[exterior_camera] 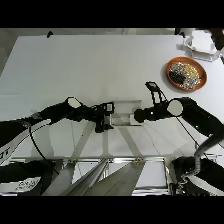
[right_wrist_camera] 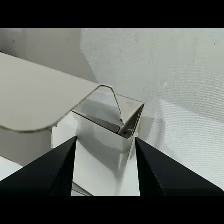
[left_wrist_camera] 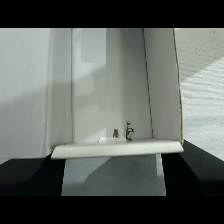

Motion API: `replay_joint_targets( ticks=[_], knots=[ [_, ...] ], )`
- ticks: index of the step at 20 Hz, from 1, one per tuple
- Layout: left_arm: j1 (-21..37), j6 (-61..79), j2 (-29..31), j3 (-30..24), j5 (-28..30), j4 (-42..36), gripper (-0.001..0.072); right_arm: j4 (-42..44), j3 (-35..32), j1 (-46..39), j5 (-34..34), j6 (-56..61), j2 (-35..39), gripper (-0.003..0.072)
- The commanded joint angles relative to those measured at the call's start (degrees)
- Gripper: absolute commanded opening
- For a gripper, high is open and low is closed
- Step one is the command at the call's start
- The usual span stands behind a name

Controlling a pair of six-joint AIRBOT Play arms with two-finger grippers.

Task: Fold the box and place the chain.

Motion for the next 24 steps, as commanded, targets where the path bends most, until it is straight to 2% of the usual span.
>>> replay_joint_targets(
  ticks=[1,8,11,16,24],
  knots=[
    [0.00,0.00,-0.04,0.00,0.00,0.00,0.0321,-4.13,1.03,2.97,0.20,7.04,-0.22,0.0402],
    [0.00,0.00,-0.04,0.00,0.00,0.00,0.0321,-8.35,1.95,7.04,0.42,13.60,-0.28,0.0367],
    [0.00,0.00,-0.04,-0.02,0.00,0.00,0.0321,-11.82,2.05,7.19,1.66,17.57,-0.28,0.0367],
    [0.00,0.00,-0.04,-0.02,0.00,0.00,0.0321,-13.03,2.08,7.19,2.91,20.50,-0.39,0.0365],
    [0.00,0.02,-0.04,0.00,0.00,0.00,0.0321,-14.93,4.50,11.58,2.27,21.97,-6.73,0.0364]
  ],
)
